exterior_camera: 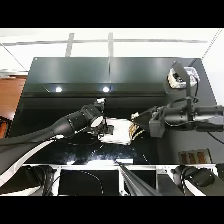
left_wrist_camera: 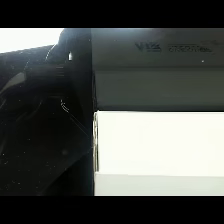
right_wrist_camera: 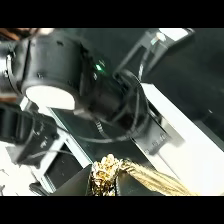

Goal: Fold the box and place the chain.

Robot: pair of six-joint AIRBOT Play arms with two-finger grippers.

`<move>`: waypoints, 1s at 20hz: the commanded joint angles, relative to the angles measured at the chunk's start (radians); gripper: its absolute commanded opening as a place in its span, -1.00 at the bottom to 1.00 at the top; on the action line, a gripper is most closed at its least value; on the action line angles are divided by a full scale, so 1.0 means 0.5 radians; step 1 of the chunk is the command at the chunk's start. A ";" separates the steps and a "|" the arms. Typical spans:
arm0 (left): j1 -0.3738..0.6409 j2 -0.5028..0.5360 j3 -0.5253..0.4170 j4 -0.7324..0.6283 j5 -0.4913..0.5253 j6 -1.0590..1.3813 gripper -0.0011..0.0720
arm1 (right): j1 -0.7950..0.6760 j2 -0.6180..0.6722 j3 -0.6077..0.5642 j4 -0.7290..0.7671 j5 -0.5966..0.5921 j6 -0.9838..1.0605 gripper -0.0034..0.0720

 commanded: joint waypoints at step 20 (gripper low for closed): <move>0.002 -0.001 0.000 -0.002 -0.001 0.000 -0.88 | 0.321 -0.420 -0.287 -0.101 -0.417 -0.020 -0.81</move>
